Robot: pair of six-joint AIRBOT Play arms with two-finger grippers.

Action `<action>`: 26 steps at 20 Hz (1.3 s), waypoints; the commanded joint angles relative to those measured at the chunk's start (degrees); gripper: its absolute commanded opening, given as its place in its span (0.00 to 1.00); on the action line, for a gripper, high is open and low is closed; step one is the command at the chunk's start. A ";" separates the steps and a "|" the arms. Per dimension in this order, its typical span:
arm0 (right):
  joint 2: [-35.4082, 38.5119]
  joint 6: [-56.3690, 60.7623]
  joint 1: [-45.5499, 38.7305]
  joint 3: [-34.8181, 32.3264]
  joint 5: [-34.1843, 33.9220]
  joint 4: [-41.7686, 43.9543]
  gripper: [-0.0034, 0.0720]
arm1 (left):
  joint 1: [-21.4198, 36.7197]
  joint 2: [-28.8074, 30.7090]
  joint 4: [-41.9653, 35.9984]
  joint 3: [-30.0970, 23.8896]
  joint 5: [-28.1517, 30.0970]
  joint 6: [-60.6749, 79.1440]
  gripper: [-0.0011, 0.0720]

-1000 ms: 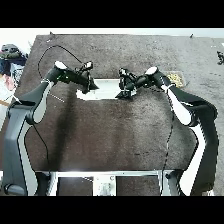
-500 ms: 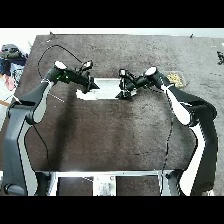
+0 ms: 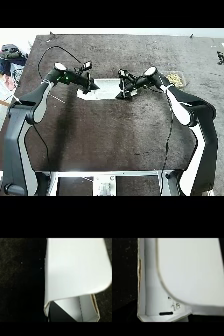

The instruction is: Fold the box and place the chain.

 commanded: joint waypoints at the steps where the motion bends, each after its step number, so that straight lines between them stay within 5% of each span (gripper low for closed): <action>1: -0.04 0.02 0.44 0.04 0.63 0.31 0.77 | -0.04 -0.04 -0.35 -0.55 0.33 0.28 0.03; 11: -0.04 0.87 0.44 0.02 0.44 0.31 0.74 | -0.04 -0.04 -1.03 -0.55 0.46 0.28 0.03; 13: -0.04 1.49 0.42 0.02 0.24 0.31 0.66 | -0.04 -0.04 -1.03 -0.55 0.48 0.28 0.03; 26: -1.38 1.73 0.22 0.04 0.48 0.72 0.68 | -0.04 -0.04 -1.03 -0.55 0.48 0.28 0.03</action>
